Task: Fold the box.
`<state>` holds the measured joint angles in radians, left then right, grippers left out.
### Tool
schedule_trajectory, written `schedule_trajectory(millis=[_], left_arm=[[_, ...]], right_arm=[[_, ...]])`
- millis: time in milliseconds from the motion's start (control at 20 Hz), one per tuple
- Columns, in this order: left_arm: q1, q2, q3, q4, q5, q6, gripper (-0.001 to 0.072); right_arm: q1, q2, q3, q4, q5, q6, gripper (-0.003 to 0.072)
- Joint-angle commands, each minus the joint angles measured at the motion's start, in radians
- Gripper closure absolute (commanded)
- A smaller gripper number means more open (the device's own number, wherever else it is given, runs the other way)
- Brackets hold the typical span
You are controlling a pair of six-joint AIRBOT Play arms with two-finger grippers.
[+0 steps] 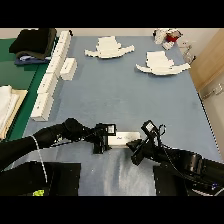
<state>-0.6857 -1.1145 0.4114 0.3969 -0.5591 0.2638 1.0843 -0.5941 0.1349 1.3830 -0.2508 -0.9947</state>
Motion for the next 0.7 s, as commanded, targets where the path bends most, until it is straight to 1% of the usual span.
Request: schedule_trajectory(millis=[0, 100, 200, 300, 500, 600, 650], left_arm=[[0.000, 0.000, 0.001, 0.000, 0.000, 0.000, 0.0113], [0.000, 0.000, 0.001, 0.000, 0.000, 0.000, 0.0113], [0.000, 0.000, 0.001, 0.000, 0.000, 0.000, 0.0113], [0.000, 0.000, 0.001, 0.000, 0.000, 0.000, 0.0113], [0.000, 0.000, 0.001, 0.000, 0.000, 0.000, 0.0113], [0.000, 0.000, 0.001, 0.000, 0.000, 0.000, 0.0113], [0.000, 0.000, 0.001, 0.000, 0.000, 0.000, 0.0113]], right_arm=[[0.000, 0.021, 0.012, 0.005, -0.021, 0.001, 0.0686], [0.000, 0.060, 0.026, 0.004, -0.020, 0.001, 0.0686], [0.000, 0.096, 0.045, -0.028, -0.027, 0.000, 0.0685], [0.000, 0.108, 0.084, -0.080, -0.093, 0.000, 0.0684], [-0.025, 0.102, 0.208, -0.150, -0.352, 0.002, 0.0685], [-0.099, 0.063, 0.288, -0.152, -0.505, 0.003, 0.0685], [-0.149, 0.023, 0.333, -0.151, -0.578, -0.003, 0.0685]])
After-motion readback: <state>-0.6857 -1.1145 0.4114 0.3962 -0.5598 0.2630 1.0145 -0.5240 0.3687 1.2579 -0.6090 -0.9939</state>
